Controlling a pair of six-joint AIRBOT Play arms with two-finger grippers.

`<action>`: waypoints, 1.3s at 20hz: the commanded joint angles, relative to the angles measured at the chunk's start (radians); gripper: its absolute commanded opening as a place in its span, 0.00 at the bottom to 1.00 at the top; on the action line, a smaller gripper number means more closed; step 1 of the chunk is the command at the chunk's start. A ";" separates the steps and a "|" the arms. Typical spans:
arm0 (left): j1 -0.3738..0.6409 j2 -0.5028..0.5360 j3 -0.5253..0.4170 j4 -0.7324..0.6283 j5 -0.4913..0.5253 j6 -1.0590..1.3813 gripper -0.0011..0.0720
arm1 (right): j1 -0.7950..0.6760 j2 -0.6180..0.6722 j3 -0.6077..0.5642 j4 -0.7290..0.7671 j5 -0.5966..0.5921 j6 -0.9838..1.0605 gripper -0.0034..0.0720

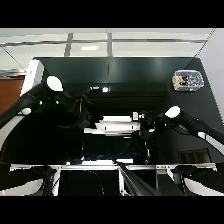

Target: Fold the box and place the chain.

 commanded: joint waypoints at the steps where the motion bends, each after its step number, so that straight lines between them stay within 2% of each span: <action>1: -0.031 0.005 -0.117 -0.341 0.191 0.095 0.05 | 0.000 -0.001 0.000 0.000 0.001 0.000 0.37; 4: -0.039 0.005 -0.131 -0.480 0.414 0.200 0.05 | 0.000 -0.001 0.000 0.000 0.001 0.000 0.35; 6: -0.039 0.005 -0.129 -0.521 0.565 0.225 0.05 | 0.001 -0.001 0.000 0.000 0.001 0.000 0.35; 8: -0.040 0.002 -0.129 -0.453 0.684 0.204 0.05 | 0.000 -0.001 0.000 0.000 0.001 0.000 0.35; 9: -0.040 -0.004 -0.129 -0.397 0.711 0.159 0.05 | 0.000 -0.001 0.000 0.000 0.001 0.000 0.35; 11: -0.041 -0.027 -0.129 -0.249 0.703 0.051 0.05 | 0.000 -0.001 0.000 0.000 0.001 0.000 0.35; 13: -0.055 -0.047 -0.129 -0.169 0.650 0.006 0.05 | 0.000 -0.001 0.000 0.000 0.001 0.000 0.35; 18: -0.119 -0.069 -0.129 -0.143 0.598 0.002 0.05 | 0.000 -0.001 0.000 0.000 0.000 0.000 0.35; 20: -0.139 -0.079 -0.128 -0.113 0.609 0.000 0.05 | 0.000 -0.001 0.000 0.000 0.000 0.000 0.35; 22: -0.134 -0.072 -0.113 -0.105 0.629 0.000 0.05 | 0.000 -0.001 0.000 0.000 0.000 0.000 0.35; 26: -0.071 -0.002 -0.014 -0.004 0.624 -0.063 0.05 | 0.000 -0.001 0.000 0.001 0.001 0.000 0.35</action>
